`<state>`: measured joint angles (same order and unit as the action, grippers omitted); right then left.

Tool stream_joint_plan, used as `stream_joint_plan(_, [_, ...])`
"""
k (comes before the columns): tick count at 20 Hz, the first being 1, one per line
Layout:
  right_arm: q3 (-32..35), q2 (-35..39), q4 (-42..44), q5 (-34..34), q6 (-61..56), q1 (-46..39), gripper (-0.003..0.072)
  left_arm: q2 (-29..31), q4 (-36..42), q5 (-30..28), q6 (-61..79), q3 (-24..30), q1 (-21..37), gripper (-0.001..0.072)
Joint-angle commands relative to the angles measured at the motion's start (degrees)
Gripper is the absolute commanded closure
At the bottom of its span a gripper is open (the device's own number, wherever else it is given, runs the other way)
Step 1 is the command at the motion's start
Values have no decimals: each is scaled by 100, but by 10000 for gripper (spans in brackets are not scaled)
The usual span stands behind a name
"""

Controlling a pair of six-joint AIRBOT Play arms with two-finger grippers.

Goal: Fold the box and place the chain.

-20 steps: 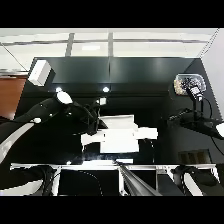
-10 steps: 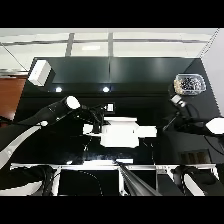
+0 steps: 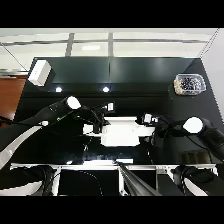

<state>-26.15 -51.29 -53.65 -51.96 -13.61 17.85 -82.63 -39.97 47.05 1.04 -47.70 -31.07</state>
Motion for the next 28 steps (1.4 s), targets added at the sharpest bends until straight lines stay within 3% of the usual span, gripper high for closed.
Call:
stream_joint_plan(1, [4, -205, -13, 184, 243, 393, -24, -28, -11, -9, -20, -4, -13, 685])
stream_joint_plan(4, [4, -343, -219, 208, 527, 551, -23, -28, -11, -11, -22, -4, -13, 685])
stream_joint_plan(9, [4, -463, 431, 203, 802, 551, -23, -28, -9, -9, -20, -4, -13, 685])
stream_joint_plan(13, [4, -584, 455, 208, 940, 831, -23, -28, -9, -7, -22, -4, -13, 685])
stream_joint_plan(21, [-42, -577, 570, 868, 568, 1333, -23, -28, -9, -7, -22, -4, -13, 685])
stream_joint_plan(28, [-529, -426, -358, 844, -341, 1320, -23, -28, -7, -4, -22, -4, -13, 685])
